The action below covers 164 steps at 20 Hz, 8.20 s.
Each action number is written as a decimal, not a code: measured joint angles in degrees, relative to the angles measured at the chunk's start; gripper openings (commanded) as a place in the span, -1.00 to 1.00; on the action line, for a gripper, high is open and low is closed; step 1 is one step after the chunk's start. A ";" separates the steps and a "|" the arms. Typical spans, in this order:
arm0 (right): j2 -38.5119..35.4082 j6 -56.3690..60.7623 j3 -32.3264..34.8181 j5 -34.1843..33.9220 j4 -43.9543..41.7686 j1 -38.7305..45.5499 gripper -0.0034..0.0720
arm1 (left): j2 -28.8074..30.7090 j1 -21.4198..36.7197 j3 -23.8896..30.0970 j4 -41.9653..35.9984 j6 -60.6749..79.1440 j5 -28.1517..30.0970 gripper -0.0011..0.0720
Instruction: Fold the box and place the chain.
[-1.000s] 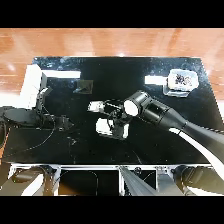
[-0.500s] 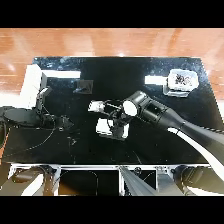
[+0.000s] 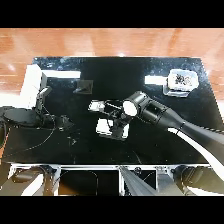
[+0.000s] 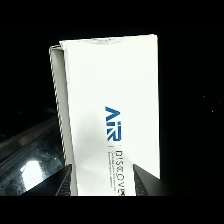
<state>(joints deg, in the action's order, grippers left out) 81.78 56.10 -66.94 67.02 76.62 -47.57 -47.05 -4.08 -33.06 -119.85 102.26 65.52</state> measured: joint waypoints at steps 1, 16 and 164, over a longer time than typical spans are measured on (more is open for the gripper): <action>-0.02 1.16 0.00 -0.11 0.00 0.00 0.28 | 0.00 0.00 0.00 0.00 0.00 0.00 0.24; -12.09 45.53 7.98 -8.52 -7.52 5.53 -0.83 | 0.00 0.00 0.00 -0.87 0.00 0.00 0.24; -28.28 40.87 25.40 -6.23 -3.65 30.36 -0.83 | -16.68 18.40 -18.97 9.25 33.44 19.30 -0.92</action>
<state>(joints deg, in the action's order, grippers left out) 53.49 96.97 -41.54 60.80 72.97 -17.21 -63.72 14.33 -52.03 -110.61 135.70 84.82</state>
